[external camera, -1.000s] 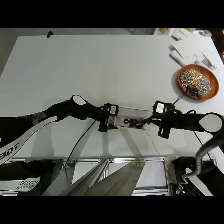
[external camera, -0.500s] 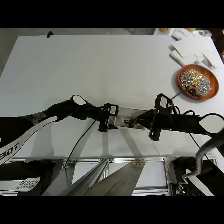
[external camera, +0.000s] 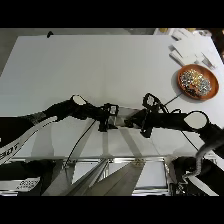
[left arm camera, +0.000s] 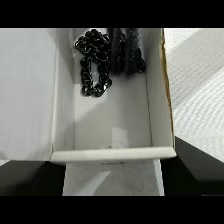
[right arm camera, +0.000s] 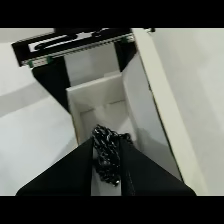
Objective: Fold the box and place the chain.
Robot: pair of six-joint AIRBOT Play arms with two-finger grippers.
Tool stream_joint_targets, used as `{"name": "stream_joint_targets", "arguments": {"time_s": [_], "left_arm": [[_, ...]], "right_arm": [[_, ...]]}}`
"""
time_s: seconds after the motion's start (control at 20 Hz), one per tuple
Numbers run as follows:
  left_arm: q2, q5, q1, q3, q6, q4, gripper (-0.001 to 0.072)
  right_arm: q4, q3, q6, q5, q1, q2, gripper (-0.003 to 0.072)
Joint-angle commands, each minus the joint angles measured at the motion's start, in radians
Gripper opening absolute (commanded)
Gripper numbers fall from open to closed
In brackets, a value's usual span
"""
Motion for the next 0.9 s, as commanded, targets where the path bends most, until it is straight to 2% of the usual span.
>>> {"name": "stream_joint_targets", "arguments": {"time_s": [0.0, 0.1, 0.25, 0.4, 0.5, 0.55, 0.65, 0.85], "left_arm": [[0.000, 0.000, 0.001, 0.001, 0.000, 0.000, 0.0038], [0.000, 0.000, 0.001, 0.001, 0.000, 0.000, 0.0038], [0.000, 0.000, 0.001, 0.001, 0.000, 0.000, 0.0038], [0.000, 0.000, 0.001, 0.001, 0.000, 0.000, 0.0038], [0.000, 0.000, 0.001, 0.001, 0.000, 0.000, 0.0038], [0.000, 0.000, 0.001, 0.001, 0.000, 0.000, 0.0038], [0.000, 0.000, 0.001, 0.001, 0.000, 0.000, 0.0038], [0.000, 0.000, 0.001, 0.001, 0.000, 0.000, 0.0038]], "right_arm": [[0.000, 0.000, 0.001, -0.049, 0.003, -0.002, 0.0210], [0.001, 0.002, 0.001, -0.045, 0.003, 0.038, 0.0269], [-0.028, 0.013, 0.000, -0.073, 0.003, 0.141, 0.0264], [-0.080, 0.044, 0.044, -0.090, -0.076, 0.200, 0.0172], [-0.088, 0.052, 0.201, -0.098, -0.199, 0.200, 0.0141], [-0.111, 0.052, 0.324, -0.104, -0.259, 0.198, 0.0035], [-0.251, 0.051, 0.598, -0.116, -0.309, 0.194, 0.0017], [-0.737, 0.051, 1.049, -0.079, -0.309, 0.120, 0.0016]]}}
